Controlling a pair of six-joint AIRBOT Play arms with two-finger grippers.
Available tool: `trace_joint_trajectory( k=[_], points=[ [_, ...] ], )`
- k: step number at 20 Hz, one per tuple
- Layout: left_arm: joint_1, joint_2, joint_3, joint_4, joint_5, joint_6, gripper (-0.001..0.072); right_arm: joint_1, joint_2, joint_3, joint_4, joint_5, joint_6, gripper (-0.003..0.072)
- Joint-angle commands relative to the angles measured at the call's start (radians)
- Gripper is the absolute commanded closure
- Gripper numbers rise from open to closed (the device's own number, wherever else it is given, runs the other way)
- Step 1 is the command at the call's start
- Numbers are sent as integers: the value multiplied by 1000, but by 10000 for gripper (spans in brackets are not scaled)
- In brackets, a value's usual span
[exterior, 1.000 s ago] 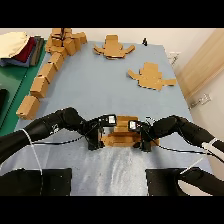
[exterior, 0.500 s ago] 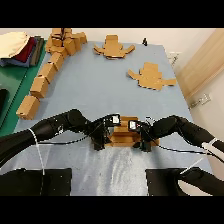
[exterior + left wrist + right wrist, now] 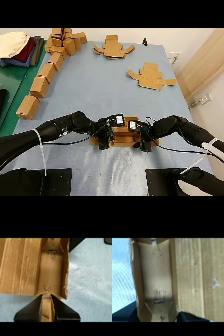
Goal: Fold the box.
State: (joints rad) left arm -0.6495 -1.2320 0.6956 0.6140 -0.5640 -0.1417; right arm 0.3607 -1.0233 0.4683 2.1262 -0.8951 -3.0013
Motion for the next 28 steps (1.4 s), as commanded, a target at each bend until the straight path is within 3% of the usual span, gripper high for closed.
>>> trace_joint_trajectory(
  k=[1, 6, 7, 8, 9, 13, 14, 16, 18, 23, 26, 28],
  points=[
    [-11, -10, 3, -31, 25, 0, 543, 1, 0, 0, 0, 0, 0, 173],
    [-12, -10, 2, -39, 25, -5, 529, 1, 0, 0, 0, 0, 0, 173],
    [-12, -10, 2, -39, 22, -5, 430, 1, 0, 0, 0, 0, 0, 173],
    [-12, -10, 2, -39, 22, -5, 207, 1, 0, 0, 0, 0, 0, 173],
    [-12, -10, 2, -39, 21, -6, 158, 1, 0, 0, 0, 0, 0, 173],
    [-11, -10, 2, -39, -7, -7, 159, 1, 0, 0, 0, 0, 0, 173],
    [-11, -10, 2, -37, -23, -8, 227, 1, 0, 0, 0, 0, 0, 173],
    [-3, 2, 3, 14, -80, -32, 692, 1, 0, 0, 0, 0, 0, 174],
    [14, 37, 2, 112, -133, -152, 695, 1, 0, 0, 0, 0, 0, 173],
    [144, 193, 2, 493, -233, -719, 695, 1, 0, 0, 0, 0, 0, 173],
    [303, 240, -2, 528, -321, -1003, 695, 1, 0, 0, 0, 0, 0, 173],
    [389, 227, -18, 480, -387, -1038, 695, 1, 0, 0, 0, 0, 0, 173]
  ],
)
